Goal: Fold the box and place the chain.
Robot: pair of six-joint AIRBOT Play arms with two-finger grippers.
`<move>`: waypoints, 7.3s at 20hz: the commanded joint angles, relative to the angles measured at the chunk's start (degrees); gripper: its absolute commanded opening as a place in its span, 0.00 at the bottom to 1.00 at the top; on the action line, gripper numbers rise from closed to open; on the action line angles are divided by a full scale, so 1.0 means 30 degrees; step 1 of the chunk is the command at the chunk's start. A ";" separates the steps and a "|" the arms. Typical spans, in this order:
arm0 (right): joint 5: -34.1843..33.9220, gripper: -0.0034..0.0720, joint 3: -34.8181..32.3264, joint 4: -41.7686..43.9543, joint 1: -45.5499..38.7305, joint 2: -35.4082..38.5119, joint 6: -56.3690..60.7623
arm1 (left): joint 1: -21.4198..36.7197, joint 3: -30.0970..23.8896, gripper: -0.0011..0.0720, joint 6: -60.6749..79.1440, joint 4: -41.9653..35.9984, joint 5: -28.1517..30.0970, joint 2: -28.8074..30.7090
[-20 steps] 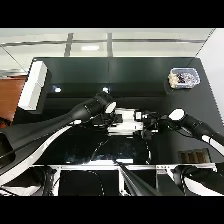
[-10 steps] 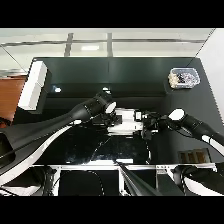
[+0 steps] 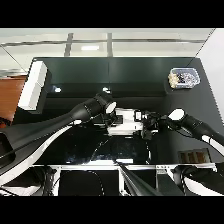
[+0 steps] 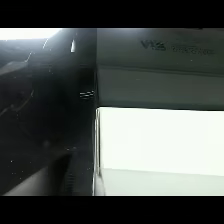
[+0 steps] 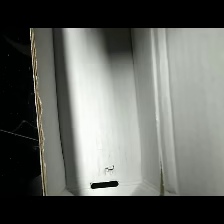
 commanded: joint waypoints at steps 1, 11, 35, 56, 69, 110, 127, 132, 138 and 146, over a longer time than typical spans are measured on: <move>-0.0015 0.58 0.0007 0.0007 0.0000 -0.0007 0.0007 | -0.0015 0.0022 0.09 0.0066 -0.0015 0.0051 -0.0007; -0.0058 0.58 0.0007 0.0015 0.0000 -0.0007 0.0022 | 0.0000 0.0022 0.05 0.0087 0.0000 0.0007 -0.0007; -0.0925 0.37 0.0036 -0.1180 0.0444 0.2288 -0.0109 | 0.0503 0.0262 0.05 0.0590 0.0627 -0.0437 0.0000; -0.0809 0.55 -0.0007 0.4466 0.0984 0.0772 -0.0270 | 0.0503 0.0255 0.05 0.0583 0.0568 -0.0444 0.0000; 0.5610 0.07 0.3300 -0.4976 -0.8466 0.3169 2.2345 | 0.0503 0.0255 0.05 0.0590 0.0576 -0.0459 0.0000; 0.8313 0.38 0.5158 0.0211 -0.2674 -0.2543 2.4771 | 0.0503 0.0255 0.05 0.0597 0.0648 -0.0408 -0.0007; 0.7257 0.38 0.7985 -0.8080 0.1188 -0.2543 3.2953 | 0.0503 0.0255 0.05 0.0597 0.0634 -0.0444 -0.0007; 0.7118 0.38 0.8990 -1.2407 0.4036 -0.2579 3.7412 | 0.0503 0.0255 0.05 0.0605 0.0634 -0.0444 -0.0007; 0.7067 0.38 0.9464 -1.4360 0.6003 -0.3446 4.2286 | 0.0503 0.0255 0.05 0.0597 0.0634 -0.0437 -0.0007; 0.7359 0.30 0.9683 -1.5118 0.6302 -0.3985 4.5790 | 0.0503 0.0255 0.05 0.0597 0.0641 -0.0372 -0.0007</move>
